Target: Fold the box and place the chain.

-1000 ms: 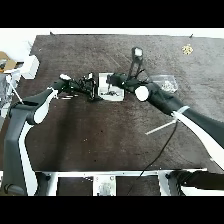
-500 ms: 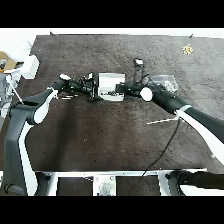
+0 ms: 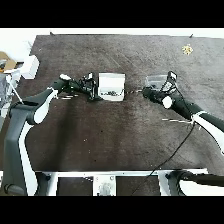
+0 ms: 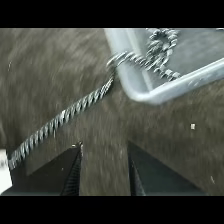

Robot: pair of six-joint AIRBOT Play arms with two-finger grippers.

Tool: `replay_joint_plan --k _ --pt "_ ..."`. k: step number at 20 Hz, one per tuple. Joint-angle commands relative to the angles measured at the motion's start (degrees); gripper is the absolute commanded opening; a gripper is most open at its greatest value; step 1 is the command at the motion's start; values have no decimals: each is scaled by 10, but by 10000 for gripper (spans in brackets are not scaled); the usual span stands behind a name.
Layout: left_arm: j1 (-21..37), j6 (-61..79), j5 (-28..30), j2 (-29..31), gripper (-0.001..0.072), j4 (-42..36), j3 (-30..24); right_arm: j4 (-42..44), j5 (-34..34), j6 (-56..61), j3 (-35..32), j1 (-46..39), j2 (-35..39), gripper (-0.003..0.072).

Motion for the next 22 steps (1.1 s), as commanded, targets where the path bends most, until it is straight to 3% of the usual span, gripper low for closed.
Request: replay_joint_plan --k 1,6,13,14,19,20,22 --pt "0 0 0 0 163 0 0 41 -60 16 28 -3 -49 336" --pt "0 0 0 0 163 0 0 76 -59 16 73 -4 -115 318" --pt "0 0 0 0 163 0 0 94 -96 16 73 -8 -120 304" --pt "0 0 0 0 163 0 0 98 -107 16 73 -5 -120 181" --pt "0 0 0 0 163 0 0 109 -115 16 73 9 -123 157" --pt "0 0 0 0 163 0 0 109 -115 16 73 9 -126 91" --pt "0 0 0 0 163 0 0 127 -115 16 73 9 -137 72"
